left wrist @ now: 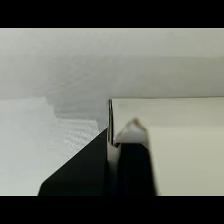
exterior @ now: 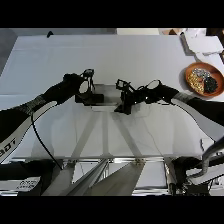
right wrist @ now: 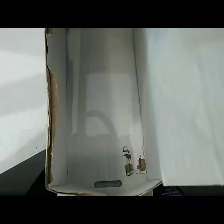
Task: Fold the box and place the chain.
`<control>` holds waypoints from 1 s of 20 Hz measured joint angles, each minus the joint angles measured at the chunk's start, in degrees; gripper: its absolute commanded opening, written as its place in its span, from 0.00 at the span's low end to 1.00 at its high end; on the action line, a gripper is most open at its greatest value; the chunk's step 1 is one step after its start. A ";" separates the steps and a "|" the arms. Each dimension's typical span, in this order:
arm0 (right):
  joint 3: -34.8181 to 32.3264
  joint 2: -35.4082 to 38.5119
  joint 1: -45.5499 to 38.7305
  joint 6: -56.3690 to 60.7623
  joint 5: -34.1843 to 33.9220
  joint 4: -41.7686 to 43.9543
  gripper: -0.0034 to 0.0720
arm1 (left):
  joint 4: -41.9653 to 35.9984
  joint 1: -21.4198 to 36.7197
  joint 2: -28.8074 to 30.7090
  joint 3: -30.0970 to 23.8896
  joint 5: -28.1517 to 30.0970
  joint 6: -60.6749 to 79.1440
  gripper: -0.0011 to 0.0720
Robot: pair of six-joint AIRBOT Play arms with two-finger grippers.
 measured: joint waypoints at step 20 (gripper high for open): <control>-0.04 0.00 -0.02 0.07 -0.04 -0.15 0.59 | -8.28 4.46 13.68 0.02 -9.70 16.74 0.60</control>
